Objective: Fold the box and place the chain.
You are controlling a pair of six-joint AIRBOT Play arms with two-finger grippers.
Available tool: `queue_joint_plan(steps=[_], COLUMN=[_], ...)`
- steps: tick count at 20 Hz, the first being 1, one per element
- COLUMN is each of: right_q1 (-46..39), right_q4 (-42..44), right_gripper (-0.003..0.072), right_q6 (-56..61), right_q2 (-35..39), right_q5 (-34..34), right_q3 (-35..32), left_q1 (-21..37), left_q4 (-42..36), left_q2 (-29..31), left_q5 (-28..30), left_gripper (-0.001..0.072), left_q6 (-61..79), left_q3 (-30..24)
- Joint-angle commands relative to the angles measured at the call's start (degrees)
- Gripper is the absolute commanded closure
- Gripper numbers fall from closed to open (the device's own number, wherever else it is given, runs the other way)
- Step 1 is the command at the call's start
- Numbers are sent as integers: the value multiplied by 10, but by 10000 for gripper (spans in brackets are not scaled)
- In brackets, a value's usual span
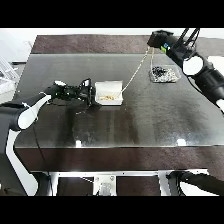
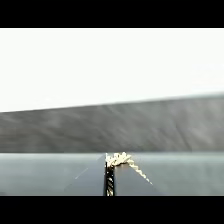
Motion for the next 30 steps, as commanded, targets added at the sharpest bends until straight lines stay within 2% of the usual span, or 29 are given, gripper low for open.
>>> queue_joint_plan(steps=[1, 5, 13, 22, 25, 30], right_q1=[49, 91, 148, 153, 154, 154], right_q4=[-12, -36, -35, -14, -14, -15], right_gripper=[674, 674, 674, 673, 674, 673], right_q6=[-31, -30, -28, -8, -8, -15], right_q2=[68, 95, 92, 37, 37, 37], right_q5=[7, 7, 8, 36, 25, 13], right_q3=[0, 3, 4, -10, -10, 22], left_q1=[0, 0, 0, 0, 0, 0], left_q4=[0, 0, 0, 0, 0, 0], left_q2=[0, 0, 0, 0, 0, 0], left_q5=[0, 0, 0, 0, 0, 0], left_gripper=[219, 219, 219, 219, 219, 219], left_q6=[0, 0, 0, 0, 0, 0], left_q3=[0, 0, 0, 0, 0, 0])
